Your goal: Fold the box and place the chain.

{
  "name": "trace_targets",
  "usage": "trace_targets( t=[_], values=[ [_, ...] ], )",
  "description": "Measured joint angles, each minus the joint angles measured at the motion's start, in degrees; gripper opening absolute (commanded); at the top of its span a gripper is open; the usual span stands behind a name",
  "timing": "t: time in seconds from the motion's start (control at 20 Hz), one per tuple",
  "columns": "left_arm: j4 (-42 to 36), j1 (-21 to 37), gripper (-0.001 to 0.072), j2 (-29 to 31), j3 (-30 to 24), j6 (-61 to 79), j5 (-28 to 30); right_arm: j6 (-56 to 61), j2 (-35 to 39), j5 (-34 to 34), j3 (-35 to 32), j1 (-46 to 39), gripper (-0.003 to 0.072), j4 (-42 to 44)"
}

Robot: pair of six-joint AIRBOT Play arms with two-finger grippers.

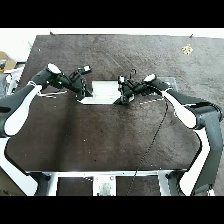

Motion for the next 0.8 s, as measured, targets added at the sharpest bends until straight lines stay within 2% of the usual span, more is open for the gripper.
trace_targets(
  t=[0.2, 0.5, 0.65, 0.8],
  values=[
    [1.2, 3.3, 0.0012, 3.5, 2.6, -11.8, -3.8, 0.0, 0.0, 0.1, 0.0, 0.0, 0.0468, -0.1],
    [4.3, 11.3, 0.0013, 9.6, 3.0, -37.3, -6.4, 0.0, 0.0, 0.2, 0.0, 0.0, 0.0468, -0.2],
    [4.7, 15.0, 0.0013, 10.4, 0.7, -46.5, -7.6, -0.1, 0.0, 0.2, 0.0, 0.0, 0.0468, -0.2],
    [4.3, 16.9, 0.0013, 10.7, -4.4, -51.5, -7.3, -0.1, 0.0, 0.2, 0.0, 0.0, 0.0468, -0.2]
  ],
)
